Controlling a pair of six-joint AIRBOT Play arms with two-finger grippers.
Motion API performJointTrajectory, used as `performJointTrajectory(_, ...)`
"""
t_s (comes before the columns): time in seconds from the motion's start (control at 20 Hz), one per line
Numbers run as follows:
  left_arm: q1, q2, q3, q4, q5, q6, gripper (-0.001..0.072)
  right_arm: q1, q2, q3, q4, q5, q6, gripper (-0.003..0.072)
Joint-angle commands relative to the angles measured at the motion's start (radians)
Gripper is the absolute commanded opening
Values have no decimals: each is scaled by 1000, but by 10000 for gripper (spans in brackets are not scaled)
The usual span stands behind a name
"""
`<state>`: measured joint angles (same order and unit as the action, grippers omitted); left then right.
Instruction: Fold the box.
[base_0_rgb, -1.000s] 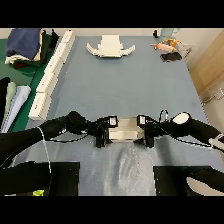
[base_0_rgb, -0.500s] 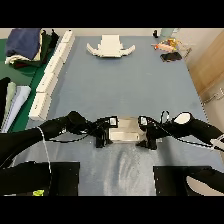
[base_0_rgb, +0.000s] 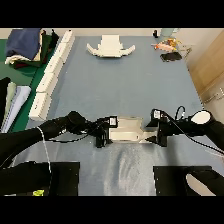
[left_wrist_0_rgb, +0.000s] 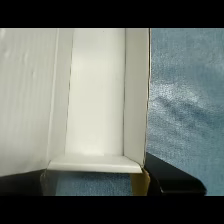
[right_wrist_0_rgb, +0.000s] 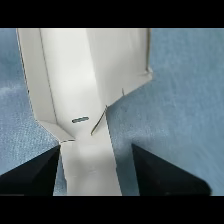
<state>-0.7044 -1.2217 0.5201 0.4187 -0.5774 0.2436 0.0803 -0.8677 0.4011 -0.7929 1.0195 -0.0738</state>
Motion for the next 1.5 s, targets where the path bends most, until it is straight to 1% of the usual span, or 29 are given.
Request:
performJointTrajectory(0.0, 0, 0, 0, 0, 0, 0, 599, -33, 85, 1, 2, 74, 150, 716)
performJointTrajectory(0.1, 0, 0, 0, 0, 0, 0, 599, -33, 129, 1, 80, 133, 371, 713)
performJointTrajectory(0.25, 0, 0, 0, 0, 0, 0, 599, -32, 173, 0, 242, 193, 902, 712)
performJointTrajectory(0.3, 0, 0, 0, 0, 0, 0, 599, -32, 179, 0, 281, 195, 1031, 712)
performJointTrajectory(0.4, 0, 0, 0, 0, 0, 0, 599, -31, 180, 0, 341, 183, 1106, 710)
performJointTrajectory(0.55, 0, 0, 0, 0, 0, 0, 599, -31, 176, 0, 435, 96, 1106, 700)
performJointTrajectory(0.65, 0, 0, 0, 0, 0, 0, 599, -31, 174, 1, 549, 39, 1115, 700)
performJointTrajectory(0.7, 0, 0, 0, 0, 0, 0, 599, -31, 174, 1, 603, 13, 1115, 684)
performJointTrajectory(0.75, 0, 0, 0, 0, 0, 0, 599, -31, 173, 1, 629, 15, 1114, 502)
performJointTrajectory(0.8, 0, 0, 0, 0, 0, 0, 599, -27, 173, 1, 624, 23, 1113, 255)
performJointTrajectory(0.85, 0, 0, 0, 0, 0, 0, 599, -18, 173, 0, 591, 34, 1113, 209)
performJointTrajectory(0.9, 0, 0, 0, 0, 0, 0, 599, -8, 173, 0, 538, 66, 1113, 205)
performJointTrajectory(0.95, 0, 0, 0, 0, -1, 0, 599, -2, 173, 0, 488, 115, 1113, 108)
performJointTrajectory(1.0, 0, 0, 0, 0, -1, 0, 599, 6, 173, 0, 446, 178, 1113, 56)
performJointTrajectory(1.05, 0, 0, 0, 0, 0, 0, 599, 18, 176, -1, 419, 237, 1112, 56)
performJointTrajectory(1.1, 0, 0, 0, 0, 0, 0, 599, 30, 189, -1, 402, 293, 1106, 36)
performJointTrajectory(1.15, 0, 0, 0, 0, -1, 0, 599, 48, 212, -1, 394, 325, 1101, 2)
performJointTrajectory(1.25, 0, 0, 0, 0, -1, 0, 599, 92, 277, -1, 364, 325, 1102, 2)
performJointTrajectory(1.3, 0, 0, 0, 0, -1, 0, 599, 115, 298, -1, 327, 295, 1102, 2)
performJointTrajectory(1.35, 0, 0, 0, 0, 0, 0, 599, 137, 304, -1, 272, 229, 1102, 3)
performJointTrajectory(1.4, 0, 0, 0, 0, 0, 0, 599, 155, 294, -1, 211, 141, 1103, 21)
performJointTrajectory(1.45, 0, 0, 0, 0, -2, 0, 599, 166, 267, 0, 169, 44, 1102, 21)
